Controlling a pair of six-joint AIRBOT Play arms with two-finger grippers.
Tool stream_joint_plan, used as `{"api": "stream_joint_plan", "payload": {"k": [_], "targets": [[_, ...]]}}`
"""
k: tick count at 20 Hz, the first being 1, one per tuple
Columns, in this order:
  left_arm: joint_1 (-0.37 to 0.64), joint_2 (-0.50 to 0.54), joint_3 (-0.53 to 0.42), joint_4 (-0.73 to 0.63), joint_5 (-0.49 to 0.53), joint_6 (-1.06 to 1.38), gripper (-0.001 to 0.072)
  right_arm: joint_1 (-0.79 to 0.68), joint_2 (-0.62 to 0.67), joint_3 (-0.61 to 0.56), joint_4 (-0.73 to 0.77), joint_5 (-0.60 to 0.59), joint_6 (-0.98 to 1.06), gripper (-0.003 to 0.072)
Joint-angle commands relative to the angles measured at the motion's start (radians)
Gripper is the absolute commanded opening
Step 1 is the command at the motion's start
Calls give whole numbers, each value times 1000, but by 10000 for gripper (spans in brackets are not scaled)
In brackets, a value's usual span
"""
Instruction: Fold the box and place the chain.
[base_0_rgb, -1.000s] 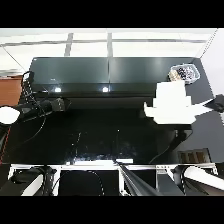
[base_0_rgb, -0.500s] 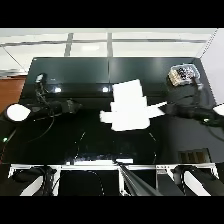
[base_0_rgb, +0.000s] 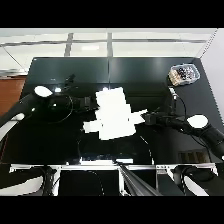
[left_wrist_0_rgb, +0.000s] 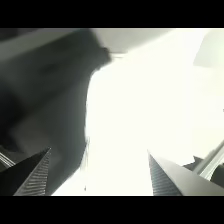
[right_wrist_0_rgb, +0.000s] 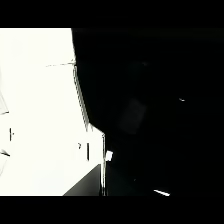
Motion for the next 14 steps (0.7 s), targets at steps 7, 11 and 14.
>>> {"api": "stream_joint_plan", "payload": {"k": [7,11,14], "targets": [[-56,-377,317,-16,-573,229,453,21,1,-5,5,-10,3,20],[-90,-390,388,155,-579,240,284,21,1,-5,4,-10,2,21],[-90,-391,417,160,-557,256,81,21,1,-5,4,-10,2,21]]}}
